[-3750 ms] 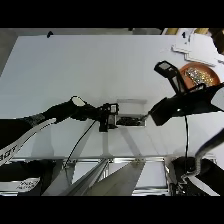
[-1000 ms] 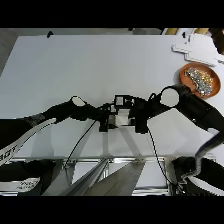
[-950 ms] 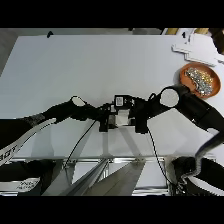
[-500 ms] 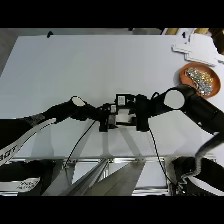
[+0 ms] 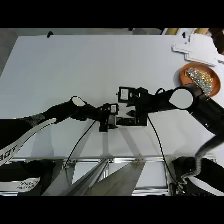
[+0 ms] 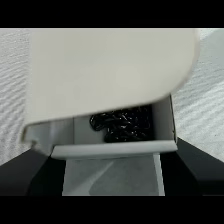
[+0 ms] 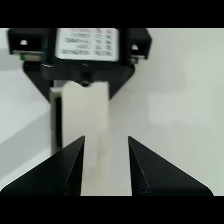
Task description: Fold the box and place the chain.
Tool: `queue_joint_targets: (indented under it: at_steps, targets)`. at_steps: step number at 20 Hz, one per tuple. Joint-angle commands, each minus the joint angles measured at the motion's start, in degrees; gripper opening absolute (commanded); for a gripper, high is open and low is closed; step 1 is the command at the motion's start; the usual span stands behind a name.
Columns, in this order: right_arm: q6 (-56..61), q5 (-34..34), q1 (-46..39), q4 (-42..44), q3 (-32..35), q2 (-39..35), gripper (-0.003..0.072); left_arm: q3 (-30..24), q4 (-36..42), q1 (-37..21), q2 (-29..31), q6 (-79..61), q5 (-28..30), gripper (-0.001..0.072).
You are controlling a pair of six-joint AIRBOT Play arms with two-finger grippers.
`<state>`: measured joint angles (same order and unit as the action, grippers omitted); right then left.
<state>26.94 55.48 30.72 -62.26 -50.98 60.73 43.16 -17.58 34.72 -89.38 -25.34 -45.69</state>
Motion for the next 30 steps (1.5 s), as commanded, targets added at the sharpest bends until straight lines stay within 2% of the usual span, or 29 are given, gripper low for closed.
queue_joint_targets:
  at_steps: [1, 4, 6, 8, 14, 20, 30]
  targets:
    - [-0.24, 2.14, -3.56, 1.09, -0.07, 2.86, 0.0297, 0.00, 0.02, 0.02, 0.00, 0.00, 0.02, 0.0170]
    - [-1.73, 9.92, -3.80, 2.03, -0.07, 6.82, 0.0300, 0.00, 0.00, 0.02, 0.00, 0.00, 0.02, 0.0170]
    - [-1.99, 12.13, -3.80, 3.72, -0.04, 9.55, 0.0304, 0.00, 0.02, 0.02, 0.00, 0.00, 0.02, 0.0170]
    - [-2.01, 11.43, -3.52, 4.24, -0.04, 9.86, 0.0343, 0.00, 0.02, 0.02, 0.00, 0.00, 0.02, 0.0170]
    - [-2.03, 9.92, -1.53, 3.91, -0.04, 9.22, 0.0343, 0.00, 0.02, 0.02, 0.00, 0.00, 0.02, 0.0170]
    - [-3.48, 1.73, 0.04, 0.98, 1.27, 7.26, 0.0343, 0.00, 0.00, 0.02, 0.00, -0.02, 0.02, 0.0170]
    - [-3.13, 1.79, 2.89, -1.01, 3.28, 5.46, 0.0335, 0.00, 0.02, 0.02, 0.00, 0.00, 0.02, 0.0170]
